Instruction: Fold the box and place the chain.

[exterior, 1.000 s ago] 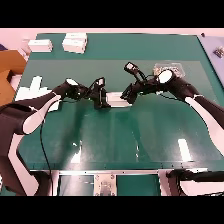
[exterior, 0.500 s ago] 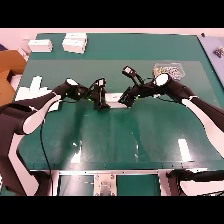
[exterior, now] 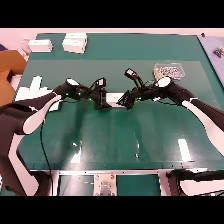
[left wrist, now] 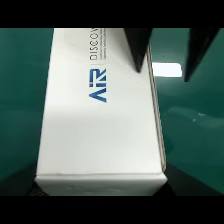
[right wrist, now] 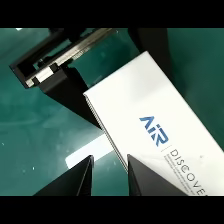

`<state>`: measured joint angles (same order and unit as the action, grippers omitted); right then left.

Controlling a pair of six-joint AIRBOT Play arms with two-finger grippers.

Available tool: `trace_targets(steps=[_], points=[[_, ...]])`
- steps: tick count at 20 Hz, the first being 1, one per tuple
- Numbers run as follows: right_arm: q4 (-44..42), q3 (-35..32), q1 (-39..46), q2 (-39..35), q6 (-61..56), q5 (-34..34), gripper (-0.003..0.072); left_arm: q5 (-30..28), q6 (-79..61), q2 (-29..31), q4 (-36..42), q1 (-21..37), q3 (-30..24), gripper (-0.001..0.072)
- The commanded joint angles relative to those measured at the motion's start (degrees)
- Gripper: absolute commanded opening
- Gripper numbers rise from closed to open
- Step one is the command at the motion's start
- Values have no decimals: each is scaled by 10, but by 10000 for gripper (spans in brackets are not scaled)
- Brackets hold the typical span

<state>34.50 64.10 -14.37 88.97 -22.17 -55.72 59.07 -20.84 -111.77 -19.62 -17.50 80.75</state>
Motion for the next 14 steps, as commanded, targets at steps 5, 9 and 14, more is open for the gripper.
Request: trace_targets(steps=[5, 9, 14], points=[[-124, 0, 35, -2, 66, -17, 201, 3, -2, -1, -9, 0, 0, 525], [-159, 0, 61, -7, 91, -29, 197, 3, -2, -1, -9, 0, 0, 525], [-159, -3, 127, -8, 84, -32, 165, 3, -2, -1, -8, 0, 0, 526]])
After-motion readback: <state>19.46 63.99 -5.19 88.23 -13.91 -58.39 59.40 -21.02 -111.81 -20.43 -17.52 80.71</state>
